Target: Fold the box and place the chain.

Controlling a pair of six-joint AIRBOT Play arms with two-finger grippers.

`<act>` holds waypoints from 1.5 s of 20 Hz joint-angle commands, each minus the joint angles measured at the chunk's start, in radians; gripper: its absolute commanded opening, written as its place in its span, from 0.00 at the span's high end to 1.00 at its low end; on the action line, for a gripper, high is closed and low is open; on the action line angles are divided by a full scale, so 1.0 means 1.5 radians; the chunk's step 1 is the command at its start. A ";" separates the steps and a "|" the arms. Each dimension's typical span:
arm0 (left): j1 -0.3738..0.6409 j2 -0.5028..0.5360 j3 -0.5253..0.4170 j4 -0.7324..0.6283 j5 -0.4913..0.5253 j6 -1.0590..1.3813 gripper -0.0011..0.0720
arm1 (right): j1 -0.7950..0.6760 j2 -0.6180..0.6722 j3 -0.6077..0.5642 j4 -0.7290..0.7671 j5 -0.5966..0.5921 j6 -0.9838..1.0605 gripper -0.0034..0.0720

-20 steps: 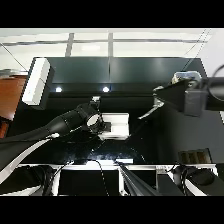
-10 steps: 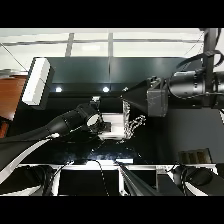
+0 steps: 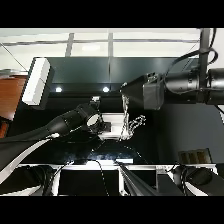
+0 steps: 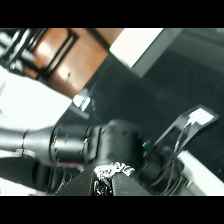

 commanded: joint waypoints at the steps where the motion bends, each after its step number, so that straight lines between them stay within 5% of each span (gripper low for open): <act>1: 0.000 0.000 0.000 -0.002 -0.005 0.006 0.94 | -0.025 -0.001 0.013 0.008 -0.023 -0.020 0.93; 9: 0.000 0.000 0.000 0.001 -0.012 0.013 0.95 | -0.033 -0.007 0.066 0.022 0.053 -0.026 0.93; 18: 0.001 0.000 0.000 0.006 -0.010 0.013 0.95 | 0.048 -0.075 0.054 -0.005 0.017 -0.039 0.93; 30: 0.001 0.000 0.000 0.006 -0.008 0.013 0.94 | 0.047 -0.075 -0.071 -0.111 0.047 -0.026 0.93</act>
